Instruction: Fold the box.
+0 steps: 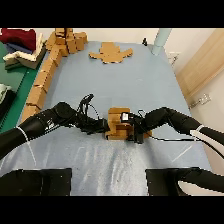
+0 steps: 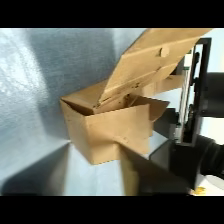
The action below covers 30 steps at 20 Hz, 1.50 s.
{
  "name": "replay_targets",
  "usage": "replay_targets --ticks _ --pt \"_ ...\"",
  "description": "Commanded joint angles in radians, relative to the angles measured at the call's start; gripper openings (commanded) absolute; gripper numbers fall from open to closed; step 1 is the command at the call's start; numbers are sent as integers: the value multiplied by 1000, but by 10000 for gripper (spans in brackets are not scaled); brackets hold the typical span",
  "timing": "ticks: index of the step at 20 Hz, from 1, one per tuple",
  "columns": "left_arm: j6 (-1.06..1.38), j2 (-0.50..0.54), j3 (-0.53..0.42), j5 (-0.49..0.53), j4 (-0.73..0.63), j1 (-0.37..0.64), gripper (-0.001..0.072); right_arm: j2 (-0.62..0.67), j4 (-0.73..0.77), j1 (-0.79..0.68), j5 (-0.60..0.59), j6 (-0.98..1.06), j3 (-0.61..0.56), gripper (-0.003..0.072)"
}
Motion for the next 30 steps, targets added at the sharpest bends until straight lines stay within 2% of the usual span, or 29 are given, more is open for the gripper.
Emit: replay_targets --ticks 1,3,6,13,14,17,21,30 --pt "23 -9 1 -3 -39 -3 552 0 0 0 0 0 1 592" --pt "24 -9 1 4 -35 -2 552 0 0 0 0 0 0 593" --pt "23 -9 1 79 -37 -3 552 0 0 0 0 0 0 593" --pt "-25 -11 13 87 -7 -50 550 0 0 0 0 0 0 593" --pt "-97 -11 23 93 50 -66 544 0 0 0 0 0 0 593" --pt "-414 -11 69 101 336 -122 543 0 0 0 0 0 0 593" --pt "-685 -63 145 64 568 -205 541 0 0 0 0 0 0 592" --pt "-914 -276 393 -164 835 -338 525 0 0 0 0 0 0 593"
